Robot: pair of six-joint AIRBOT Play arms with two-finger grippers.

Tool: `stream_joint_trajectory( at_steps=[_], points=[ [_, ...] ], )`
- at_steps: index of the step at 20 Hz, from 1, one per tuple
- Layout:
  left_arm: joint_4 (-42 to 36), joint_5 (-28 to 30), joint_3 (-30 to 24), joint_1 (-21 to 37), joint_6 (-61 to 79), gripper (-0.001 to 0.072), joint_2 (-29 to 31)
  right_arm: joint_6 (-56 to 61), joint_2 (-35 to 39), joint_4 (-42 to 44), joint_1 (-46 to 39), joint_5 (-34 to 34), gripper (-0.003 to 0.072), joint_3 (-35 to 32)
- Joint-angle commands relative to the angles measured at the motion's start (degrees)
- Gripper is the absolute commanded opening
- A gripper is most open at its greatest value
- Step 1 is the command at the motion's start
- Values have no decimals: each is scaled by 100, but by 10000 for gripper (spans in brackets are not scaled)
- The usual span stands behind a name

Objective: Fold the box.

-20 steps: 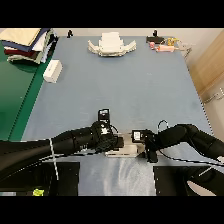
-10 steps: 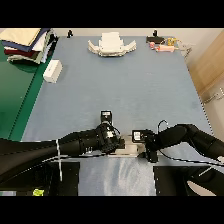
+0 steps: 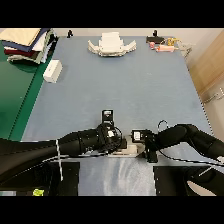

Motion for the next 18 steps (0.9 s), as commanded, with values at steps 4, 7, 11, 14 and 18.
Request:
stream_joint_trajectory(
  at_steps=[4, 7, 11, 14, 18],
  points=[
    [50, -1145, 372, 11, 304, 600, 188, -2, 0, -28, -4, 2, 481, 4],
    [-234, -1213, 413, 7, 262, 600, 249, -2, 0, -28, -4, 2, 482, 4],
    [-538, -1596, 662, 11, 907, 103, 361, -2, 0, -26, -4, 2, 481, 4],
    [-450, -2315, 756, 33, 1554, 16, 807, -2, 0, -28, -4, 2, 481, 4],
    [-103, -2500, 380, 101, 2562, 15, 1731, -2, 0, -28, -4, 2, 481, 4]
  ],
)
